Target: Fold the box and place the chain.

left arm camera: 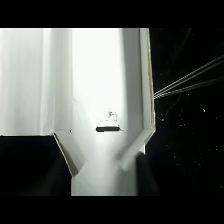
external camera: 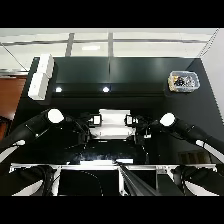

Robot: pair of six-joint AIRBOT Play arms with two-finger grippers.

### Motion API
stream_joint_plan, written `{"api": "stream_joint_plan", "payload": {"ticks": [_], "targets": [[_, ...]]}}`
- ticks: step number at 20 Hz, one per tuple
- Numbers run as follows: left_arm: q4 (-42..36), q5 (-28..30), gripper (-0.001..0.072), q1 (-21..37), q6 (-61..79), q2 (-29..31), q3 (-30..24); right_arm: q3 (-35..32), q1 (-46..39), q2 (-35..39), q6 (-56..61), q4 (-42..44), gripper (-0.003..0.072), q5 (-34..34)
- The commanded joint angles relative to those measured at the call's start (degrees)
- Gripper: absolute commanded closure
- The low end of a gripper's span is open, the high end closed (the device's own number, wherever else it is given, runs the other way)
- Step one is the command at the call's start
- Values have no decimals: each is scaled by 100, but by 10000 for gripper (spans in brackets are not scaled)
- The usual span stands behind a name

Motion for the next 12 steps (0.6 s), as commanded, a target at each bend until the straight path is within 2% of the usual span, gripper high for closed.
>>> {"api": "stream_joint_plan", "payload": {"ticks": [1, 2, 3, 6, 12], "targets": [[-168, 92, 375, -20, -2, -63, 0, -4, 0, 0, 0, 0, 316, 2], [-168, 2, 458, -20, -2, -63, 0, -4, 0, 0, 0, 0, 316, 2], [-168, -116, 479, -20, -2, -63, 0, -4, 0, 0, 0, 0, 316, 0], [-240, -337, 480, -20, -2, -63, 0, -4, 0, 0, 0, 0, 316, 0], [-1001, -142, 488, -20, 24, -66, 0, -4, 0, 0, 0, 0, 315, 0]]}}
